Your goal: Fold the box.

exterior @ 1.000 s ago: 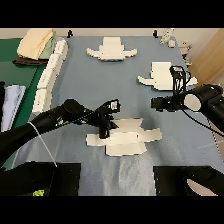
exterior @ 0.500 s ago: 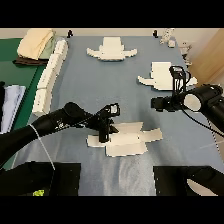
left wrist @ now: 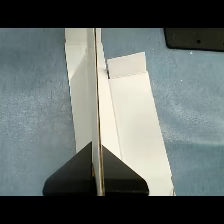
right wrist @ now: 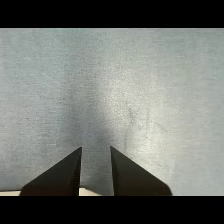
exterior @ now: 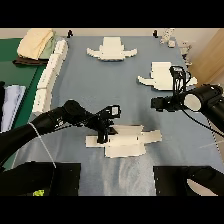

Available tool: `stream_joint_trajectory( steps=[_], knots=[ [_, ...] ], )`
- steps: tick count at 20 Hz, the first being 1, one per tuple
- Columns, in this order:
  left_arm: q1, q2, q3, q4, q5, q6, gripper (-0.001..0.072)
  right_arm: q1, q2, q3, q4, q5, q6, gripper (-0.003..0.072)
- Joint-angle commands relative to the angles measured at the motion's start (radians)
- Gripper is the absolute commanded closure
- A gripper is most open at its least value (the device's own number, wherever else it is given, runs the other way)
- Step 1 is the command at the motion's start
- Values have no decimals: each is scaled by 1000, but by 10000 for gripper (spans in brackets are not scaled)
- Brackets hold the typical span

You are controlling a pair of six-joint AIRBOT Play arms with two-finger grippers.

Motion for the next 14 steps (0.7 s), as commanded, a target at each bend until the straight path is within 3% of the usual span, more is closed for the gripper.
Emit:
stream_joint_trajectory(
  steps=[1,14],
  knots=[
    [18,1,35,12,-30,0,694,1,0,1,0,0,0,416],
    [56,-63,34,-32,-64,-8,694,1,0,1,1,0,0,416]
  ],
)
